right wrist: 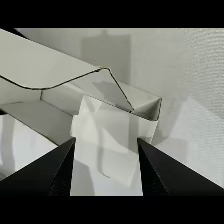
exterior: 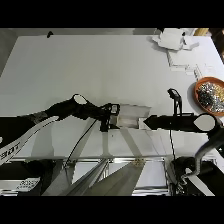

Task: Fold the box and place the chain.

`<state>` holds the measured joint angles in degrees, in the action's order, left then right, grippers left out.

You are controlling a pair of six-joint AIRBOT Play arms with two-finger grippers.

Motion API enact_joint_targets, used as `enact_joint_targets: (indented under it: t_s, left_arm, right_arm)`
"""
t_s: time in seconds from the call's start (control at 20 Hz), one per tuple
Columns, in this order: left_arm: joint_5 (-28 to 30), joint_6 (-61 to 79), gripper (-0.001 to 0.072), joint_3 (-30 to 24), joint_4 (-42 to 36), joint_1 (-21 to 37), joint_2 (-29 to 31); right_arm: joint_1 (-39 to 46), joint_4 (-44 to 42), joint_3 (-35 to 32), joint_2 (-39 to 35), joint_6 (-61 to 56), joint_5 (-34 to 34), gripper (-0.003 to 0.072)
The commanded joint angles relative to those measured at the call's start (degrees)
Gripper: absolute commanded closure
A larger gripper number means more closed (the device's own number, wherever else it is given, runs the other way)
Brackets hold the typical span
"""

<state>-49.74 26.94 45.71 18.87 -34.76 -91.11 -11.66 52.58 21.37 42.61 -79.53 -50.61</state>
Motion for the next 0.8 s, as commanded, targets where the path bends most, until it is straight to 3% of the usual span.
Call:
enact_joint_targets:
  t_s: [0.0,0.25,0.5,0.75]
  left_arm:
    - [0.0,0.0,0.0437,0.0,0.0,0.0,0.0]
    - [0.0,0.0,0.0437,0.0,0.0,0.0,0.0]
    - [0.0,0.0,0.0437,0.0,0.0,0.0,0.0]
    - [0.0,0.0,0.0437,0.0,0.0,0.0,0.0]
  right_arm:
    - [-2.5,5.6,1.4,0.1,-6.5,1.1,0.0247]
    - [-2.6,9.3,5.2,0.1,-8.6,-0.5,0.0254]
    - [-2.0,14.7,6.1,-1.6,-8.5,-6.6,0.0397]
    - [9.1,14.6,6.1,-4.7,-4.4,-13.1,0.0383]
